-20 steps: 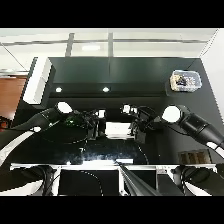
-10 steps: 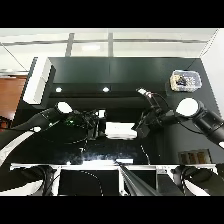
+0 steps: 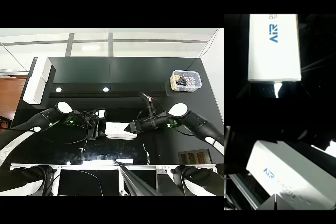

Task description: Fold the box and place the chain.

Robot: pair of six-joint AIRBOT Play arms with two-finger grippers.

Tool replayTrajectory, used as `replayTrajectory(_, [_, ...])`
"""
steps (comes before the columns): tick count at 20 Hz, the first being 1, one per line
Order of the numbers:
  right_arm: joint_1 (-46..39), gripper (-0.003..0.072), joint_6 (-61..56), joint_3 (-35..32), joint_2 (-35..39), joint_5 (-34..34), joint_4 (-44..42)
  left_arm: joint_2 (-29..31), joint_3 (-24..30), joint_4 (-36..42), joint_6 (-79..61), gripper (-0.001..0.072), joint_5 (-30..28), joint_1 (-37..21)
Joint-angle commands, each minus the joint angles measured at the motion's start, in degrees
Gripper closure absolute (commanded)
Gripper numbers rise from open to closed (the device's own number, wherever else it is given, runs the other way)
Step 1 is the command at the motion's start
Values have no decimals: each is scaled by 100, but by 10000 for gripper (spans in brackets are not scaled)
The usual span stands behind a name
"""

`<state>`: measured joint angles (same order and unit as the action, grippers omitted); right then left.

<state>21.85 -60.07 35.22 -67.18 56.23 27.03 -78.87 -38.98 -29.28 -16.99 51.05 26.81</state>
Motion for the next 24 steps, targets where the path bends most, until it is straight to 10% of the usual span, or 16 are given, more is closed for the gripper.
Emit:
replayTrajectory(1, [39,679,-118,-24,-243,-232,267,-4,-2,-2,0,245,0,0])
replayTrajectory(9, [24,679,-162,15,-227,-111,341,-4,-2,-2,-2,245,7,0])
replayTrajectory(15, [-531,678,-487,1045,636,1464,1073,17,-2,-28,74,235,127,-20])
replayTrajectory(17, [-990,677,-988,1303,1403,1740,2096,114,-2,-199,374,-10,186,-66])
replayTrajectory(24, [-2317,676,-1624,1338,3047,1679,3652,1274,-2,-1191,2079,-6,601,-289])
